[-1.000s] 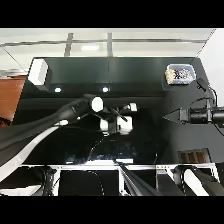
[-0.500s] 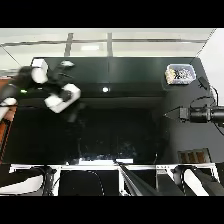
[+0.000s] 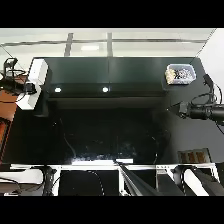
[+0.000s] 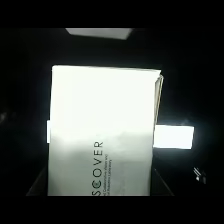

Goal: Fold the box and place the chain.

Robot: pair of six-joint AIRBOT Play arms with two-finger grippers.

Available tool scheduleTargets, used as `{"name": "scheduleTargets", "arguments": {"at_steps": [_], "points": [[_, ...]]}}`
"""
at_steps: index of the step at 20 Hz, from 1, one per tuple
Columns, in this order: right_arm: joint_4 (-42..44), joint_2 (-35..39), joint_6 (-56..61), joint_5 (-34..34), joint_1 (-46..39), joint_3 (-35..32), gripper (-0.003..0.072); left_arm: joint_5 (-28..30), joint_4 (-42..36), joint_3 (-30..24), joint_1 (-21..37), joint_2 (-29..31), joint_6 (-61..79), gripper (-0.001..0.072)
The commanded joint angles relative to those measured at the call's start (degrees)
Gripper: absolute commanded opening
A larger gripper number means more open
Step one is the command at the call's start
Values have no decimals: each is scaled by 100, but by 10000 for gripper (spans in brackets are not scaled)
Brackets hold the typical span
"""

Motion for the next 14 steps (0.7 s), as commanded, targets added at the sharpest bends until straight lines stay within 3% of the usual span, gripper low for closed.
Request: {"name": "scheduleTargets", "arguments": {"at_steps": [1, 6, 7, 8, 11, 13, 14], "points": [[2, 2, 157, -201, -4, 0, 10, 111, -72, 658, 26, -597, 186, 242], [4, 2, 199, -262, -4, 0, 10, 26, -424, 1272, -46, -999, 212, 252], [7, 2, 199, -295, -4, 0, 10, 24, -564, 1320, -48, -1005, 210, 460], [20, 2, 199, -306, -4, 0, 10, -37, -638, 1412, -46, -1001, 160, 718], [98, 2, 197, -481, 275, 0, 9, -774, -667, 2168, -46, -938, -251, 715], [295, -2, 192, -1335, 905, 0, 10, -1532, -949, 2903, -48, -916, -544, 699], [415, -7, 190, -1864, 1296, 2, 10, -1888, -1167, 3233, -48, -907, -743, 588]]}}
